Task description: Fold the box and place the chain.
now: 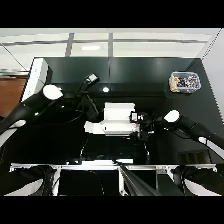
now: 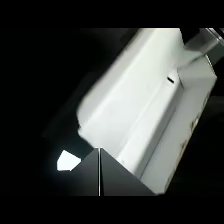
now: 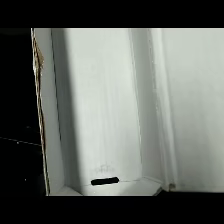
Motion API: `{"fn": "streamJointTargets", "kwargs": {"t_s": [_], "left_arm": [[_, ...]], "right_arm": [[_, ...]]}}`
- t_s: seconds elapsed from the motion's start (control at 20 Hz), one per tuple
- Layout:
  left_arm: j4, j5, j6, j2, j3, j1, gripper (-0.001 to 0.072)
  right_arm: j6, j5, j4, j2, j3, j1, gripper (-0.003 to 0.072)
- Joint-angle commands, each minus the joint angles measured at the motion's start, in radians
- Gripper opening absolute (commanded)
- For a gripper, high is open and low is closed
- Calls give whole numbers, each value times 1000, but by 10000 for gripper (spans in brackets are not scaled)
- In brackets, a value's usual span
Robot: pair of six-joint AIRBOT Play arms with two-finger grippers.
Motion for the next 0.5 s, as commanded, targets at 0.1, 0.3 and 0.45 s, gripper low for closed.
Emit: {"fn": "streamJointTargets", "kwargs": {"t_s": [0.1,0.3,0.45], "left_arm": [[-24,-5,282,63,-145,2,540],[105,130,561,51,-204,-49,709],[128,154,561,13,-204,-87,705]], "right_arm": [[0,0,0,-1,0,0,157],[0,0,0,-1,0,0,157],[0,0,0,-1,0,0,157]]}}
